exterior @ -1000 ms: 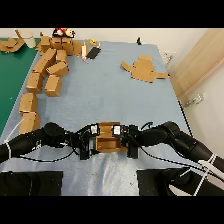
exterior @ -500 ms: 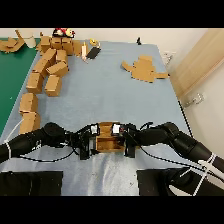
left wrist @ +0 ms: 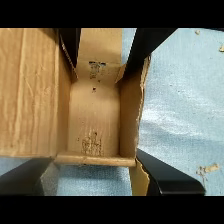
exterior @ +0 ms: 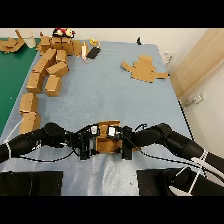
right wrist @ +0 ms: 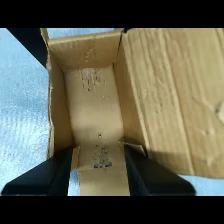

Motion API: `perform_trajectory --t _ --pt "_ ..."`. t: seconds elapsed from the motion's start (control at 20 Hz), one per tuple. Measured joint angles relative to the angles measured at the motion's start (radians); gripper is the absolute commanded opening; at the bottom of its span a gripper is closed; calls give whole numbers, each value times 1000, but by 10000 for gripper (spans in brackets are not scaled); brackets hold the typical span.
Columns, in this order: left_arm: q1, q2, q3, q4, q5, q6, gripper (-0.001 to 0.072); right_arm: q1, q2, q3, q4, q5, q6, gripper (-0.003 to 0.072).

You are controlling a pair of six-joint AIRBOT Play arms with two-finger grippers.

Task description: Fold the box.

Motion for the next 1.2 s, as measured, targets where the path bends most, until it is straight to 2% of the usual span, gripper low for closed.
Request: perform_trajectory --t 0.2,0.25,0.3,0.35,0.45,0.5,0.55,0.75,0.9,1.2 --pt "0 0 0 -1 -2 -1 524 2 0 7 -13 -16 45 496" --pt "-1 0 0 0 -5 -1 524 3 6 14 -23 -34 82 466" --pt "-1 0 0 0 -4 -2 523 3 19 26 -42 -55 135 306" --pt "-1 0 0 -2 -3 -3 523 3 35 39 -63 -84 196 253" --pt "-1 -1 0 -3 0 -2 523 3 82 60 -131 -140 320 231" --pt "-1 -1 0 -3 1 -3 524 -2 109 66 -176 -169 392 96" --pt "-1 -1 0 -3 3 -3 523 -5 135 69 -220 -199 461 5" --pt "-1 -1 0 -3 3 -3 524 -56 241 79 -434 -274 877 5" --pt "-1 -1 0 -3 3 -2 523 -152 272 80 -552 -343 1152 5" --pt "-1 -1 0 -2 2 -2 523 -301 200 30 -501 -330 1339 5"
